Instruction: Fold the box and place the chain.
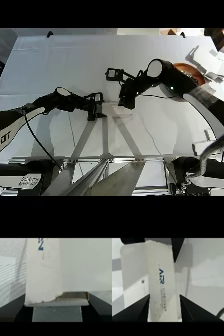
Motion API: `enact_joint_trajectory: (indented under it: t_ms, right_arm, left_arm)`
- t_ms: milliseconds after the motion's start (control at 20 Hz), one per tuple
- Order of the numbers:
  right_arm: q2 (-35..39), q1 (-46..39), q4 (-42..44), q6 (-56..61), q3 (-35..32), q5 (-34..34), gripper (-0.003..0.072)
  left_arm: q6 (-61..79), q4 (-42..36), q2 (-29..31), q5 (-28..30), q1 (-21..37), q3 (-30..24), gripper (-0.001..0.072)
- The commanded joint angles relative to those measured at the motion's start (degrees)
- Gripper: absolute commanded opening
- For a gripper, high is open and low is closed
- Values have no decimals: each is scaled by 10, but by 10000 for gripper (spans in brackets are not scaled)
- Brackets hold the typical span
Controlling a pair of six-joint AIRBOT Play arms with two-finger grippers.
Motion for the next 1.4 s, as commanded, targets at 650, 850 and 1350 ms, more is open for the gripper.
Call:
enact_joint_trajectory:
  t_ms: [650,850,1350]
  right_arm:
    - [33,50,-15,-5,-93,-120,401]
    - [39,50,-28,-5,-95,-129,316]
    - [65,50,-27,-5,-113,-141,141]
  left_arm:
    - [0,0,0,0,0,0,213]
    - [0,0,0,0,0,0,213]
    - [0,0,0,0,0,0,213]
